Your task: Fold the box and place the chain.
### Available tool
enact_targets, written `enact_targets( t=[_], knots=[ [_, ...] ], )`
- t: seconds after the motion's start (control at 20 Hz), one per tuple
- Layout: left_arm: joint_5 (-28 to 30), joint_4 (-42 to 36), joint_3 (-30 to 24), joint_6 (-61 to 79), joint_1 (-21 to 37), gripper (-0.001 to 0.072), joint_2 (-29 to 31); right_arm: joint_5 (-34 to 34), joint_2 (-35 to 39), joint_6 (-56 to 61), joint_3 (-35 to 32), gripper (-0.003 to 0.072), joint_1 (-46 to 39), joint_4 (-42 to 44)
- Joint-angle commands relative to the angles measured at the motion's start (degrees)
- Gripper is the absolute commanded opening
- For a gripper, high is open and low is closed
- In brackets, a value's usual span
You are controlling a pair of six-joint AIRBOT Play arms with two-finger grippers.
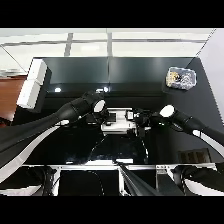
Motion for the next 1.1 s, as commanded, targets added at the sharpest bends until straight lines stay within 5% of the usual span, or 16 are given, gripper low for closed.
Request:
enact_targets(
  t=[0.0, 0.1, 0.85, 0.9, 0.95, 1.0, 1.05],
  knots=[
    [-0.5, 0.6, 0.2, 0.1, -0.1, 0.0258, 0.0, 0.0, 0.0, 0.0, 0.0, 0.0146, 0.0, 0.1],
    [-1.9, 0.6, 0.2, 0.7, -0.1, 0.0024, -0.1, 0.0, 0.0, 0.0, 0.0, 0.0146, 0.0, 0.1],
    [-2.9, 0.1, 0.2, 2.0, -0.1, 0.0026, -0.6, 4.1, 0.1, 0.0, 0.0, 0.0148, 0.0, -0.6],
    [-3.1, 0.1, 0.2, 2.0, -0.1, 0.0026, -0.6, 3.8, 0.1, 0.5, 0.0, 0.0198, 0.1, -0.3],
    [-3.1, 0.1, 0.2, 2.0, -0.1, 0.0026, -0.6, 3.8, 0.2, 3.0, 0.0, 0.0596, 0.0, 0.1],
    [-3.1, 0.1, 0.2, 2.0, -0.1, 0.0026, -0.6, 3.9, 0.6, 6.4, 0.0, 0.0714, 0.0, 0.0],
    [-3.1, 0.1, 0.2, 2.0, -0.1, 0.0026, -0.6, 4.7, 1.2, 8.2, 0.0, 0.0713, 0.0, -1.2]
  ],
)
